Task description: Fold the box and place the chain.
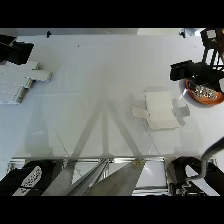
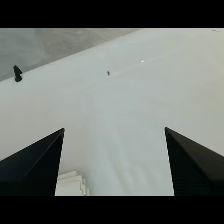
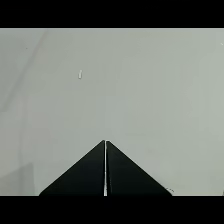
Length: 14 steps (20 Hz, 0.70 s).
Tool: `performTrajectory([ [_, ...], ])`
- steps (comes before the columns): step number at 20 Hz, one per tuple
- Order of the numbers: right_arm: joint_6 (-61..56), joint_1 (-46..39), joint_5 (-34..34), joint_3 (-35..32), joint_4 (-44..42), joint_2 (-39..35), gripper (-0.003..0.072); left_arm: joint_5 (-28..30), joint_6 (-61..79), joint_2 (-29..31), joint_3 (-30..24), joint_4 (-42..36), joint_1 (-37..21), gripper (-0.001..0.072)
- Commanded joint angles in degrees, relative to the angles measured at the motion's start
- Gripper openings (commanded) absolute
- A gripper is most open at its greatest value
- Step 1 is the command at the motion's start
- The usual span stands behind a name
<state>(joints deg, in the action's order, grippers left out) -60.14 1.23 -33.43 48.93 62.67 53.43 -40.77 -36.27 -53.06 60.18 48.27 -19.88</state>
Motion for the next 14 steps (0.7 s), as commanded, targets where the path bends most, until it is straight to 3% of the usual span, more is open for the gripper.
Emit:
performTrajectory([
  [1,0.0,0.0,0.0,0.1,-0.1,0.0,0.0014,0.0,0.0,0.0,0.1,0.0,0.0,0.0684],
  [3,0.0,0.0,0.0,0.1,-0.1,0.0,0.0018,0.0,0.0,0.0,0.1,0.0,0.0,0.0684],
  [4,0.0,0.0,-0.5,0.1,-0.1,-0.1,0.0081,0.0,0.0,0.0,0.1,0.0,0.0,0.0684],
  [5,0.0,0.0,-0.7,0.1,-0.1,-0.1,0.0267,0.0,0.0,0.0,0.1,0.0,0.0,0.0684],
  [6,0.0,0.0,-0.8,0.1,-0.1,-0.1,0.0367,0.0,0.0,0.0,0.1,0.0,0.0,0.0684],
  [9,-5.0,-0.5,-3.0,0.1,2.6,-0.1,0.0367,0.0,0.0,0.0,0.1,0.0,0.0,0.0684],
  [14,-7.4,-8.4,-17.1,1.4,7.8,-0.1,0.0397,0.0,0.0,0.0,0.1,0.0,0.0,0.0684],
])
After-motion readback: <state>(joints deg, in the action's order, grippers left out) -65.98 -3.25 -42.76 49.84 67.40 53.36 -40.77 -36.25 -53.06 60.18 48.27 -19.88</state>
